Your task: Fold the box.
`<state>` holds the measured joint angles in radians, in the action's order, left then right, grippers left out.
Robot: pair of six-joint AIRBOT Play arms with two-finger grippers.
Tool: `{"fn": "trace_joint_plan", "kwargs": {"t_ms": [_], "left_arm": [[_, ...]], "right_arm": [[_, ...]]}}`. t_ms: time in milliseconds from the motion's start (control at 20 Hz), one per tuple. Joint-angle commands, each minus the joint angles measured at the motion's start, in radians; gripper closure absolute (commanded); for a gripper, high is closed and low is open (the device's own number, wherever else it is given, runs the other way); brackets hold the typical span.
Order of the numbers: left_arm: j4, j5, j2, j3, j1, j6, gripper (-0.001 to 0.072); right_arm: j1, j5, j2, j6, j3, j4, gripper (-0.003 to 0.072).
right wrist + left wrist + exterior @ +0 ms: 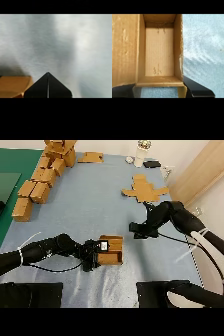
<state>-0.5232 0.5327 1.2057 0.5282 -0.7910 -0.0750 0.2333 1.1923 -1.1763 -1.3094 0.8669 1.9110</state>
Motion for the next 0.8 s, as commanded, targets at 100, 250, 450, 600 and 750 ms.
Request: {"fn": "trace_joint_plan", "kwargs": {"t_ms": [100,250,450,600,750], "left_arm": [[0.0,0.0,0.0,0.001,0.0,0.0,0.0188],[0.0,0.0,0.0,0.001,0.0,0.0,0.0188],[0.0,0.0,0.0,0.001,0.0,0.0,0.0188],[0.0,0.0,0.0,0.001,0.0,0.0,0.0188],[0.0,0.0,0.0,0.001,0.0,0.0,0.0188]], "right_arm": [[-0.251,0.232,-0.346,-1.027,-0.033,1.015,0.0684],[-0.16,0.306,-0.384,-1.158,-0.052,1.03,0.0684],[-0.047,0.246,-0.304,-1.261,-0.171,1.011,0.0684],[0.014,0.118,-0.156,-1.314,-0.299,0.935,0.0683],[0.081,-0.067,0.043,-1.336,-0.387,0.856,0.0682]]}}
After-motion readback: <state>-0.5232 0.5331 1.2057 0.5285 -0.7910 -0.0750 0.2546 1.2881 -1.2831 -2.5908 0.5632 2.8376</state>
